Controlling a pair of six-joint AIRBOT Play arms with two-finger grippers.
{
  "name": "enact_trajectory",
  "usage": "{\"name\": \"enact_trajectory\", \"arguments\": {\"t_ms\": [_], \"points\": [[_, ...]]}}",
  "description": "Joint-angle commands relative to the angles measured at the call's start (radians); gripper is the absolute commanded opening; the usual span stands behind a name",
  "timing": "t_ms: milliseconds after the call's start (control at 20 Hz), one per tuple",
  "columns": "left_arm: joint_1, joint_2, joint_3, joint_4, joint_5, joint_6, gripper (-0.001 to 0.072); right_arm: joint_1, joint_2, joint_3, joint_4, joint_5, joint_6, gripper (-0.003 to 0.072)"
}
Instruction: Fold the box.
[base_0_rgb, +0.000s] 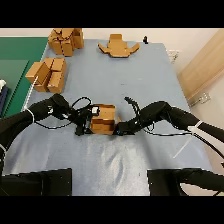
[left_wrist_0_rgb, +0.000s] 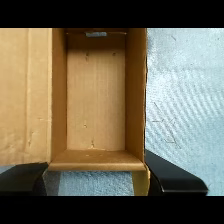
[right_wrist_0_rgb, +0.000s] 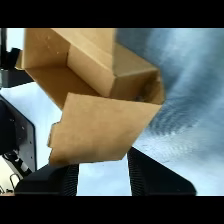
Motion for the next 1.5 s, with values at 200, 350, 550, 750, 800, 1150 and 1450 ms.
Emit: {"name": "enact_trajectory", "arguments": {"t_ms": [200, 350, 550, 750, 800, 1150, 1450], "points": [[0.0, 0.0, 0.0, -0.001, -0.002, -0.001, 0.0228, -0.117, 0.077, -0.003, -0.109, -0.163, -0.05, 0.0451], [0.0, 0.0, 0.0, -0.001, -0.001, -0.001, 0.0228, -0.18, 0.084, -0.013, -0.143, -0.222, -0.095, 0.0398], [0.0, 0.0, 0.0, -0.001, -0.002, -0.001, 0.0228, -0.229, 0.092, -0.051, -0.205, -0.255, -0.134, 0.0006], [0.0, 0.0, 0.0, -0.001, -0.001, -0.001, 0.0228, -0.27, 0.121, -0.109, -0.174, -0.048, -0.042, 0.0004], [0.0, 0.0, 0.0, -0.001, -0.002, -0.001, 0.0228, -0.267, 0.103, -0.108, -0.119, -0.004, -0.048, 0.0004], [0.0, 0.0, 0.0, -0.001, -0.002, -0.002, 0.0228, -0.085, -0.091, -0.02, 0.1, 0.04, -0.151, 0.0004], [0.0, 0.0, 0.0, -0.002, -0.011, -0.002, 0.0228, -0.049, -0.005, -0.002, 0.159, 0.076, -0.137, 0.006]]}}
